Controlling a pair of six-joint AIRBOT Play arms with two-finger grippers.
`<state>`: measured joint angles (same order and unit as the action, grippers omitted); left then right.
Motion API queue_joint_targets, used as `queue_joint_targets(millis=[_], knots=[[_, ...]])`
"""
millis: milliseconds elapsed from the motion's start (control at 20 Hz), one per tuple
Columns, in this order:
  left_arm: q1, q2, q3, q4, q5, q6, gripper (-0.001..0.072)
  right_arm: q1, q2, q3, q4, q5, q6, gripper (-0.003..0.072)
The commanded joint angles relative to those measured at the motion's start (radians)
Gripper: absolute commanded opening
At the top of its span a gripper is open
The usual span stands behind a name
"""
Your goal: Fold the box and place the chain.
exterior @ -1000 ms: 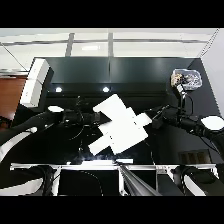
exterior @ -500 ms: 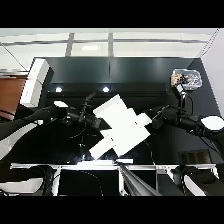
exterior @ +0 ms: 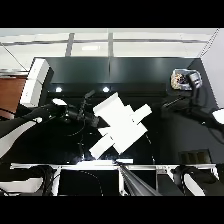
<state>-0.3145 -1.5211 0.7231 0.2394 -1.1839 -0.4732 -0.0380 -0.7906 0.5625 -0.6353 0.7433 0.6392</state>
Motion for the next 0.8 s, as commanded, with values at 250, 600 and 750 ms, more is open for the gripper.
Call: queue_joint_targets(millis=[250, 600, 750], knots=[[-0.057, 0.064, 0.203, 0.462, 0.031, 0.084, 0.0029, -0.182, 0.0, 0.099, -0.341, 0.074, 0.021, 0.0702], [-0.167, 0.068, 0.218, 0.612, 0.187, 0.288, 0.0028, -0.134, -0.002, 0.08, -0.335, 0.207, -0.135, 0.0701], [-0.199, 0.076, 0.218, 0.617, 0.241, 0.34, 0.0028, -0.134, -0.002, 0.024, -0.243, 0.264, -0.289, 0.0701]])
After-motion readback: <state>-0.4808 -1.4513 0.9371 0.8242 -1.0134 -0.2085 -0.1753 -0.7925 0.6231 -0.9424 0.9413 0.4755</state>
